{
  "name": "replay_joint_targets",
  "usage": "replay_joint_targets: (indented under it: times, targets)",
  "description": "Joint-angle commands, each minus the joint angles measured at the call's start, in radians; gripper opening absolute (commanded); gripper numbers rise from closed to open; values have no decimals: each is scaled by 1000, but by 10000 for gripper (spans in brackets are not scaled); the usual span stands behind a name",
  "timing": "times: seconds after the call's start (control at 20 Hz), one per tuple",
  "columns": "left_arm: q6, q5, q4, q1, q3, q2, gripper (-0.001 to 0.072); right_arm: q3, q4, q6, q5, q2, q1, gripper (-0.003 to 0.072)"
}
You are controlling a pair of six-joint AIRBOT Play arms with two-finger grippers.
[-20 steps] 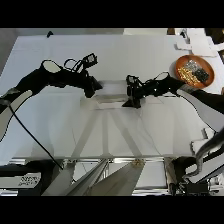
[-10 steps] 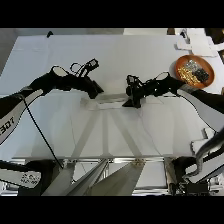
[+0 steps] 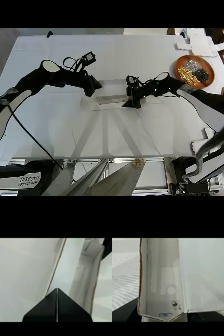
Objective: Fold the box and place the chain.
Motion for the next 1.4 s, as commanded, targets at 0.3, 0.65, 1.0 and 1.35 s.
replay_joint_targets:
  times: [0.3, 0.65, 1.0, 1.35]
  targets:
    - [21, -240, 126, 178, 1, 80, 551, 0, 2, 2, 0, 0, 0, 406]
    - [271, -240, 205, 83, -20, 16, 588, 0, 2, 2, 0, 0, 0, 406]
    - [392, -227, 178, 39, -45, -87, 474, 0, 2, 2, 0, 0, 0, 406]
    - [390, -230, 179, 36, -45, -99, 434, 0, 2, 2, 0, 0, 0, 406]
